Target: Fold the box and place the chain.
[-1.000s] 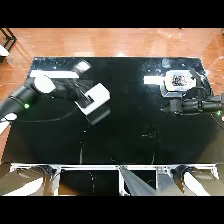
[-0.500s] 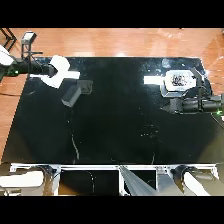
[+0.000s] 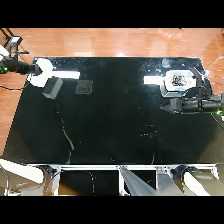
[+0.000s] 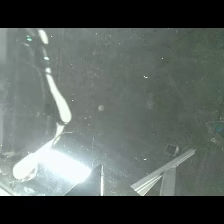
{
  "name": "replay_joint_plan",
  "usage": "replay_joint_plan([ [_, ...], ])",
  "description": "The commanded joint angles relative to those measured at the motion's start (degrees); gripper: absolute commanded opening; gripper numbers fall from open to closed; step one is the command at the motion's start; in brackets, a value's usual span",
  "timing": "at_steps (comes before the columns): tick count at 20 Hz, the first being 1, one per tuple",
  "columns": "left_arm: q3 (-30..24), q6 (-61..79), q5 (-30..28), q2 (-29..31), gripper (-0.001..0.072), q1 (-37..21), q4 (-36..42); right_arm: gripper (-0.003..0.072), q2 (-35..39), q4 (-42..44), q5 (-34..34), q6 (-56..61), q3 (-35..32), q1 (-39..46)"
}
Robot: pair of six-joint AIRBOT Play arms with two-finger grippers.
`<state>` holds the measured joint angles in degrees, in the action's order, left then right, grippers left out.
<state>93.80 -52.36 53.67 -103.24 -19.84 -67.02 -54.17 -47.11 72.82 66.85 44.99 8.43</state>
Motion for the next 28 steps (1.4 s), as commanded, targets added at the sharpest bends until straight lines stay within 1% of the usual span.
replay_joint_plan([
  [1,1.11,-1.05,-1.14,-2.78,0.0018,-2.47,-0.46,0.0021,0.02,0.07,-0.5,0.2,0.0,0.02],
  [3,1.11,-0.98,-2.45,-3.21,0.0019,-2.45,-0.5,0.0021,0.02,0.09,-1.9,0.48,0.0,0.02],
  [4,1.11,-0.98,-3.17,-3.28,0.0057,-2.38,-0.52,0.0021,0.02,0.11,-2.4,0.5,0.0,0.02],
  [5,1.09,-1.03,-3.96,-3.28,0.0329,-2.34,-0.5,0.0021,0.02,0.13,-2.4,0.79,0.0,0.02],
  [6,1.14,-1.14,-4.04,-3.28,0.0633,-2.32,-0.72,0.0021,0.02,0.13,-2.34,1.09,0.0,0.02],
  [7,1.62,-1.4,-3.28,-3.19,0.0637,-2.32,-2.19,0.0021,0.02,0.15,-2.27,1.11,0.0,0.02],
  [9,4.02,-4.31,0.46,-2.58,0.0637,-2.32,-6.67,0.0021,0.02,0.55,-2.34,1.09,0.02,0.02],
  [11,8.17,-8.26,5.49,-1.62,0.0637,-2.34,-9.86,0.0021,0.04,1.55,-2.58,1.07,0.07,0.02],
  [12,10.84,-10.56,8.48,-1.14,0.0636,-2.32,-9.79,0.002,0.04,2.45,-3.04,1.05,0.15,0.02],
  [13,14.51,-13.33,12.44,-0.76,0.0636,-2.08,-8.52,0.0021,0.04,2.91,-3.78,1.03,0.72,0.02],
  [15,23.43,-16.94,22.91,-0.68,0.0632,-1.33,-5.01,0.0021,0.02,2.69,-4.26,0.22,4.42,0.09],
  [16,27.43,-21.7,28.09,-0.5,0.0543,-0.63,-5.03,0.0021,0.04,1.79,-3.63,0.2,7.56,0.09],
  [17,30.08,-27.65,33.75,0.42,0.0144,0.0,-5.55,0.0021,0.04,0.0,-2.16,0.2,10.78,0.09],
  [18,30.01,-29.29,37.66,2.25,0.0015,0.52,-4.72,0.0021,0.04,-2.86,-0.04,0.22,14.21,0.09],
  [19,28.09,-30.12,39.78,4.98,0.0014,1.22,-3.69,0.0021,0.07,-5.84,2.34,0.35,17.22,0.09],
  [20,25.05,-31.52,39.78,8.33,0.0014,2.14,-3.69,0.0021,0.17,-8.04,4.48,0.46,19.52,0.09],
  [21,20.76,-32.06,37.55,12.57,0.0013,3.43,-4.39,0.002,1.03,-9.29,4.39,0.42,20.85,0.09],
  [22,15.08,-32.3,32.81,18.1,0.0013,5.51,-4.85,0.002,2.73,-9.31,1.75,-0.33,20.85,0.09],
  [24,1.38,-31.21,19.69,30.71,0.0013,11.47,-4.92,0.002,6.54,-10.34,-2.91,-0.85,20.31,0.09],
  [25,-7.08,-31.17,12.37,37.53,0.0014,15.1,-4.94,0.002,8.17,-11.63,-4.11,-0.76,19.37,0.09],
  [26,-15.34,-31.19,7.08,43.52,0.0014,18.53,-4.92,0.002,9.57,-13.16,-4.96,-0.26,17.64,0.09],
  [27,-24.52,-31.17,3.54,49.57,0.0014,22.18,-5.03,0.002,10.73,-14.32,-5.6,1.22,14.88,0.07],
  [28,-33.81,-31.19,1.55,55.19,0.0014,25.42,-5.2,0.002,11.41,-13.9,-6.51,3.96,11.32,0.02],
])
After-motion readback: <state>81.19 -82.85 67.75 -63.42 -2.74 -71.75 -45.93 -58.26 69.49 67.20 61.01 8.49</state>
